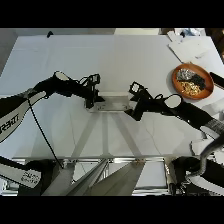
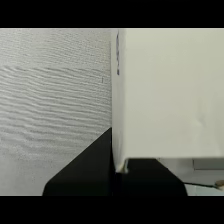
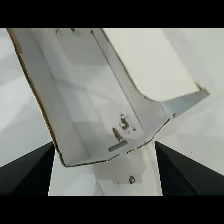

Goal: Fold the box and place the chain.

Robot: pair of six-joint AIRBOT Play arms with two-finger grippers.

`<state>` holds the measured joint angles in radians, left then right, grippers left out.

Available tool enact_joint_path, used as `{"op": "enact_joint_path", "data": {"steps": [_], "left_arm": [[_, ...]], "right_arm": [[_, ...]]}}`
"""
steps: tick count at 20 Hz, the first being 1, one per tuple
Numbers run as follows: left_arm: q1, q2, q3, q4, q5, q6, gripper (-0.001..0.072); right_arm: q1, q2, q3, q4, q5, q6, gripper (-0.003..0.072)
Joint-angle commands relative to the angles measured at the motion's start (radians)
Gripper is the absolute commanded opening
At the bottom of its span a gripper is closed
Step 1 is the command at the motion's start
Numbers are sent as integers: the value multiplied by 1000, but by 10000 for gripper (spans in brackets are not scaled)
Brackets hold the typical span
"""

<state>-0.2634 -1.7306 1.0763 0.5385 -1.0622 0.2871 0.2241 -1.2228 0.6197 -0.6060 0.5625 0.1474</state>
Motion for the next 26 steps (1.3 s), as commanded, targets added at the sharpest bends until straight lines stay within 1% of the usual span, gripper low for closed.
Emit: {"op": "enact_joint_path", "data": {"steps": [1, 4, 7, 12, 15, 20, 22, 26], "left_arm": [[0, -1, 0, 0, 0, 0, 14], [0, -1, 0, 0, 0, 0, 14], [0, -1, 0, 0, 0, 0, 14], [0, -1, 0, 0, 0, 0, 14], [0, -1, 0, 0, 0, 0, 14], [0, -1, 0, 0, 0, 0, 14], [0, -1, 0, 0, 0, 0, 14], [0, -1, 0, 0, 0, 0, 14]], "right_arm": [[-2, -7, 3, -98, 12, 46, 700], [-2, -31, 10, -102, 13, 5, 700], [-32, -65, 46, -94, 23, 10, 700], [-58, -72, 83, -90, 26, -11, 700], [-58, -72, 83, -90, 72, -47, 700], [-69, -80, 92, -61, 93, -108, 700], [-91, -111, 124, -49, 142, -107, 700], [-101, -187, 192, -48, 202, -133, 700]]}}
